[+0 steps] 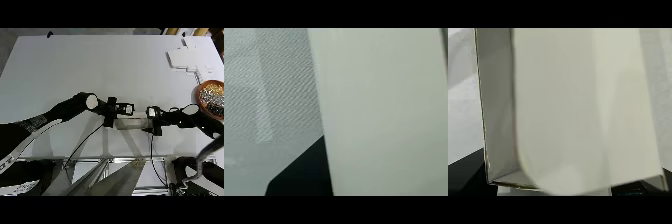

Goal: Fold the box and place the chain.

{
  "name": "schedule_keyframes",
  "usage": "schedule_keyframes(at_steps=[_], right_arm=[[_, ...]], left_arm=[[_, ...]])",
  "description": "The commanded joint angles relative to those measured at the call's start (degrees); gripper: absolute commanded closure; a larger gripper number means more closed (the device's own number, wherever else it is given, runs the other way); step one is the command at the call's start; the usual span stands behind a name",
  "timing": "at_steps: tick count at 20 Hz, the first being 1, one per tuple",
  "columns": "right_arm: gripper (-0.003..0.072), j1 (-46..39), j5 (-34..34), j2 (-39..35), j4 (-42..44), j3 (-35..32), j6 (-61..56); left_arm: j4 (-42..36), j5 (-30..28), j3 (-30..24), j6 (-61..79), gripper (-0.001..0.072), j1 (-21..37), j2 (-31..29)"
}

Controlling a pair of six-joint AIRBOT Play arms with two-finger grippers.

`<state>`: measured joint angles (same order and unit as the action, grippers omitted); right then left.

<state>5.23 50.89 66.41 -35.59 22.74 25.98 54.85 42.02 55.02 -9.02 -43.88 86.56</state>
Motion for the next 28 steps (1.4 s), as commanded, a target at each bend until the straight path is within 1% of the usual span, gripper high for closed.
schedule_keyframes(at_steps=[1,2,6,7,8,9,12,14,15,28], right_arm=[[0.0032,-0.02,0.74,2.10,0.02,0.09,0.17],[0.0047,-0.02,0.70,2.10,0.04,0.09,0.22],[0.0050,-0.02,0.59,2.10,0.09,0.07,0.26],[0.0099,-0.02,0.55,2.10,0.07,0.07,0.26],[0.0234,-0.02,0.63,2.12,0.07,0.07,0.24],[0.0283,0.00,0.59,2.10,0.09,0.07,0.24],[0.0296,0.00,-0.22,2.12,0.04,0.07,0.24],[0.0359,0.00,-0.55,2.12,-0.07,0.07,0.20],[0.0371,0.00,-0.55,2.12,-0.17,0.07,0.17],[0.0368,0.00,-0.52,1.90,-0.17,0.09,0.02]], left_arm=[[0.02,0.00,-0.02,0.00,0.0698,-0.02,0.02],[0.02,0.00,-0.02,0.00,0.0698,-0.02,0.02],[0.02,0.00,-0.02,0.00,0.0698,-0.02,0.02],[0.02,0.00,-0.02,0.00,0.0698,-0.02,0.02],[0.02,0.00,-0.02,0.00,0.0698,-0.02,0.02],[0.02,0.00,-0.02,0.00,0.0698,-0.02,0.02],[0.02,0.00,-0.02,0.00,0.0698,-0.02,0.02],[0.02,0.00,-0.02,0.00,0.0698,-0.02,0.02],[0.02,0.00,-0.02,0.00,0.0698,-0.02,0.02],[0.02,0.00,-0.02,0.00,0.0698,-0.02,0.02]])
